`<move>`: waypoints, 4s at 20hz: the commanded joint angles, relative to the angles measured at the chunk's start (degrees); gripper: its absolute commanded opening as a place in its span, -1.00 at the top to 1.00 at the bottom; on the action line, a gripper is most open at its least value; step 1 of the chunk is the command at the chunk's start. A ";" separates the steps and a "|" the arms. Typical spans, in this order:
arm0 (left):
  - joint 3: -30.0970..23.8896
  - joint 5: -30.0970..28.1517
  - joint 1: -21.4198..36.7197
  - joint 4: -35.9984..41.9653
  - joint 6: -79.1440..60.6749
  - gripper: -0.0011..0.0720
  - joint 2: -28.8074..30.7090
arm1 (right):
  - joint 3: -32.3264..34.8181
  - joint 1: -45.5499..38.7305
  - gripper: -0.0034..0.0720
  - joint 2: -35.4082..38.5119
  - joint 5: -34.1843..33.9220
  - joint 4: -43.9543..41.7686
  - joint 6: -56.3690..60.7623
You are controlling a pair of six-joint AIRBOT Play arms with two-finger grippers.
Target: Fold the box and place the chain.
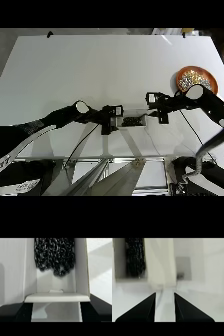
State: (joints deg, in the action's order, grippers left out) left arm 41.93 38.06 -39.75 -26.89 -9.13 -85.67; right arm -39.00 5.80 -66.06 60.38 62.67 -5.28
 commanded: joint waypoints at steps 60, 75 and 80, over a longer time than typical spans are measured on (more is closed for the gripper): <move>-0.02 1.64 0.02 0.46 0.17 0.23 0.04 | 0.09 0.13 0.84 -2.38 2.97 -11.17 -11.93; -0.02 1.64 0.02 0.46 0.17 0.23 0.04 | 0.09 0.15 0.88 12.55 9.22 -11.21 -2.01; -0.02 1.62 0.02 0.46 0.17 0.23 0.04 | 0.09 2.78 0.87 16.90 10.25 -21.68 -2.01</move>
State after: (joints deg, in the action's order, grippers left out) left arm 41.93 39.70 -39.75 -26.41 -8.93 -85.67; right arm -38.92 7.14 -51.48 69.49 47.46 -7.46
